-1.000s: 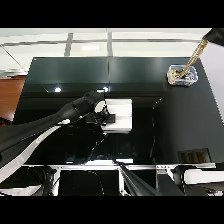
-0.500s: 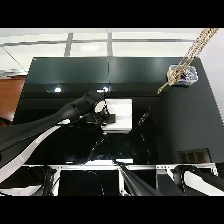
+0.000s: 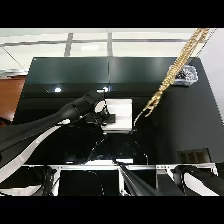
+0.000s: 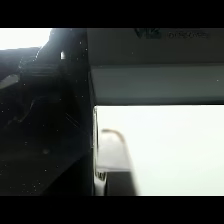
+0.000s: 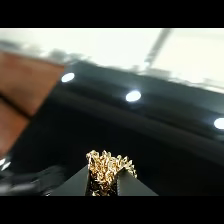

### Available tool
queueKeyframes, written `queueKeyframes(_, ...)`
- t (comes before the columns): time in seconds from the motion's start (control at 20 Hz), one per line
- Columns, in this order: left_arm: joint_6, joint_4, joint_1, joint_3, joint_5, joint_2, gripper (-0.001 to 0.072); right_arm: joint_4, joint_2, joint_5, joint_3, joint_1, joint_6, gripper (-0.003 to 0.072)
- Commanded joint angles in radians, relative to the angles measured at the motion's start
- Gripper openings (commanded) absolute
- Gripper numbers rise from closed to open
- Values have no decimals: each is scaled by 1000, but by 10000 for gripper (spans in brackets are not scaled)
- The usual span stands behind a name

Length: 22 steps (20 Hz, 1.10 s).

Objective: Fold the box and place the chain.

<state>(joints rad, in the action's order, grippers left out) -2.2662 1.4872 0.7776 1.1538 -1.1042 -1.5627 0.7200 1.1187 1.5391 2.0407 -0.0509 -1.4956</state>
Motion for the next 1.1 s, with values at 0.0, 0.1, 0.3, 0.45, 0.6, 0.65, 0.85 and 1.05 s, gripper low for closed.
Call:
queueKeyframes(0.0,0,0,0,0,0,0,29,-143,-5,27,0,45,-1,10)
queueKeyframes(0.1,0,0,0,0,0,0,29,-196,-5,24,0,53,-1,10)
queueKeyframes(0.3,0,0,0,0,0,0,29,-201,-3,13,0,53,-4,10)
queueKeyframes(0.45,0,0,0,0,0,0,30,-247,15,-9,0,53,-4,10)
queueKeyframes(0.6,0,0,0,0,0,0,30,-275,37,-55,0,98,-4,9)
queueKeyframes(0.65,0,0,0,0,0,0,29,-274,44,-65,0,121,-3,10)
queueKeyframes(0.85,0,0,0,0,0,0,29,-251,67,-97,0,195,-3,10)
queueKeyframes(1.05,0,0,0,0,-1,0,29,-213,72,-96,0,219,-3,10)
